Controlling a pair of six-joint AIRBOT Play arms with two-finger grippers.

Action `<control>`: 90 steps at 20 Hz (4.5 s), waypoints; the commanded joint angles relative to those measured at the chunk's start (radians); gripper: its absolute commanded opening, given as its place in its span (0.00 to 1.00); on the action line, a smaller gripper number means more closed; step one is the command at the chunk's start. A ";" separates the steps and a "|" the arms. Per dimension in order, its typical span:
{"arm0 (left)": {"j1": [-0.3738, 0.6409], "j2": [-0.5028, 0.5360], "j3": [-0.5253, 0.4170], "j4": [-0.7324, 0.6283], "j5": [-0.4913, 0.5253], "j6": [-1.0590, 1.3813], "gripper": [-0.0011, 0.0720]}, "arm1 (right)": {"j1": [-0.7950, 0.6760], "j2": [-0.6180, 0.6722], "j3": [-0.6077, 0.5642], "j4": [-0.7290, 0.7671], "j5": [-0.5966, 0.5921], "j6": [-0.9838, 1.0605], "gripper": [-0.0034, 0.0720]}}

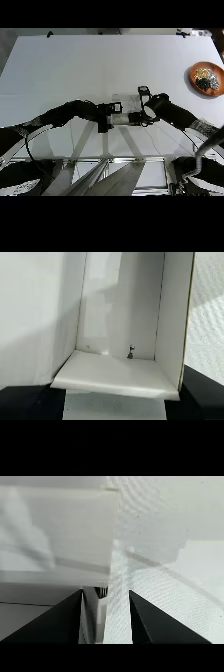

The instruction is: Fold the box and place the chain.

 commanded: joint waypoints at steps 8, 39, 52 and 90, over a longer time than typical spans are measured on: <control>0.000 -0.001 0.001 0.000 0.001 0.000 0.39 | -0.001 -0.061 0.000 0.011 0.005 0.127 0.44; 0.000 -0.001 0.001 0.000 0.001 0.000 0.39 | 0.003 -0.100 0.000 0.000 -0.021 0.074 0.09; 0.000 -0.001 0.001 0.000 0.001 0.000 0.39 | 0.003 -0.097 0.000 0.003 -0.042 0.045 0.06; 0.000 -0.001 0.001 0.001 0.000 0.000 0.39 | -1.171 -0.197 0.298 -0.055 -0.468 -0.631 0.66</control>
